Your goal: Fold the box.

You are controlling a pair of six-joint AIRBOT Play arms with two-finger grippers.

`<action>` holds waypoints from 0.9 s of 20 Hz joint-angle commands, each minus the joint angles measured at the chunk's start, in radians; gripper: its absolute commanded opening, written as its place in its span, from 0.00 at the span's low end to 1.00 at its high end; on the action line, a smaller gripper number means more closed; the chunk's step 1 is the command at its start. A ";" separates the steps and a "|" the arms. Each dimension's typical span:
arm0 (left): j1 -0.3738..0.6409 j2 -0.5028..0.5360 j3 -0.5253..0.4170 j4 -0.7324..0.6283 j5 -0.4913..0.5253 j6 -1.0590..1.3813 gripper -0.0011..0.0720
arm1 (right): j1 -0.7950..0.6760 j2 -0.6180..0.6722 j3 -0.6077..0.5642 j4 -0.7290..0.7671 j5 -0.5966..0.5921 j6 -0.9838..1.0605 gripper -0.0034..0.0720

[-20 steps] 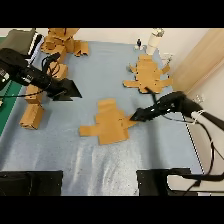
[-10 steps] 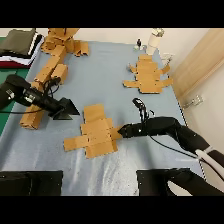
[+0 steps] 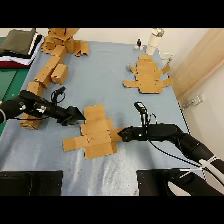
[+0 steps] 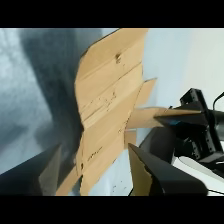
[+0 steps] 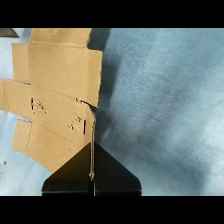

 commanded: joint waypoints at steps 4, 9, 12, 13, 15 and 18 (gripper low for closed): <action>-0.069 -0.179 0.099 -0.083 -0.004 0.076 0.81 | 0.002 0.003 -0.002 -0.001 -0.129 0.000 0.05; -0.097 -0.195 0.121 -0.078 -0.027 0.103 0.81 | 0.002 0.003 -0.002 -0.001 -0.123 0.000 0.05; -0.098 -0.195 0.121 -0.040 -0.115 0.103 0.81 | 0.002 0.003 -0.002 -0.001 -0.113 0.000 0.05; -0.098 -0.195 0.121 -0.021 -0.138 0.103 0.81 | 0.002 0.003 -0.002 -0.001 -0.108 0.000 0.05; -0.098 -0.195 0.121 0.012 -0.172 0.105 0.81 | 0.002 0.003 -0.002 -0.002 -0.103 0.000 0.05; -0.097 -0.195 0.121 0.034 -0.198 0.115 0.81 | 0.002 0.003 -0.002 -0.005 -0.097 0.000 0.05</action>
